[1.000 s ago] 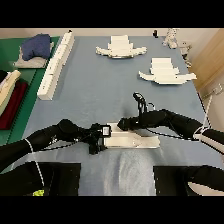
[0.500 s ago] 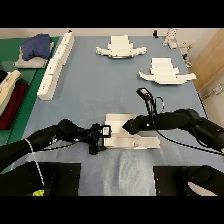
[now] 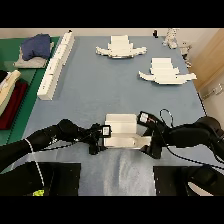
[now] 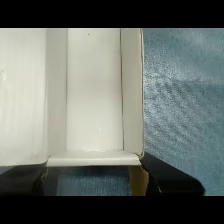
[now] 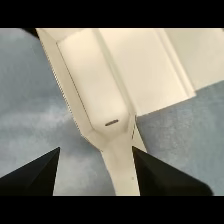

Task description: Fold the box.

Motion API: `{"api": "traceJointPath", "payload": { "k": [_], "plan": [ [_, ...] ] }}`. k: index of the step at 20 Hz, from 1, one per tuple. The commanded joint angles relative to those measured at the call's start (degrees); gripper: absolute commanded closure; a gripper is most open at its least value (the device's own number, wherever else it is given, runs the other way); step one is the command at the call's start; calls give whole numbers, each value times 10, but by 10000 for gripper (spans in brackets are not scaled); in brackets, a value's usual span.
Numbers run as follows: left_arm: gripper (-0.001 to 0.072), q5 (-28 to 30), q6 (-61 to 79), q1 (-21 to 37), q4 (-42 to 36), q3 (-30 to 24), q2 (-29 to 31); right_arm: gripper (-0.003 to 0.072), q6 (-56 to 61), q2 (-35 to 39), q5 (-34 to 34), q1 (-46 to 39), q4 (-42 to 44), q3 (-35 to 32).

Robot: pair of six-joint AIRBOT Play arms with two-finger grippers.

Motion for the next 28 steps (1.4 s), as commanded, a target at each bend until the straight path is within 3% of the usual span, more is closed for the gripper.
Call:
{"api": "traceJointPath", "payload": {
  "k": [1, 9, 10, 12, 13, 14, 16, 18, 19, 21, 28],
  "plan": [
    [254, 0, 0, 0, 0, 0, 0, -34, -157, 5, 72, 0, -45, -51],
    [255, 0, 0, 0, 0, 0, 0, -15, -219, -56, 159, 0, -14, -56],
    [255, 0, 0, 0, 0, 0, 0, 49, -236, -62, 167, 0, 12, -55],
    [255, 0, 1, 0, 0, 0, 0, 59, -252, -65, 169, 0, 46, -55],
    [255, 0, 0, 0, 0, 0, 0, 161, -252, -65, 169, 0, 54, -55],
    [255, 0, 0, 0, 0, 0, 0, 206, -252, -65, 168, 0, 62, -55],
    [254, 0, 0, 0, 0, 0, 0, 450, -252, -66, 162, 0, 72, -55],
    [255, 0, 1, 0, 0, 0, 0, 548, -252, -73, 160, 0, 74, -55],
    [255, 0, 0, 0, 0, 0, 0, 548, -252, -78, 160, 0, 82, -55],
    [255, 0, 0, 0, 0, 0, 0, 633, -253, -87, 162, 1, 102, -54],
    [255, 0, 0, 0, 0, 0, 0, 630, -257, -116, 217, 32, 121, -54]
  ]
}}
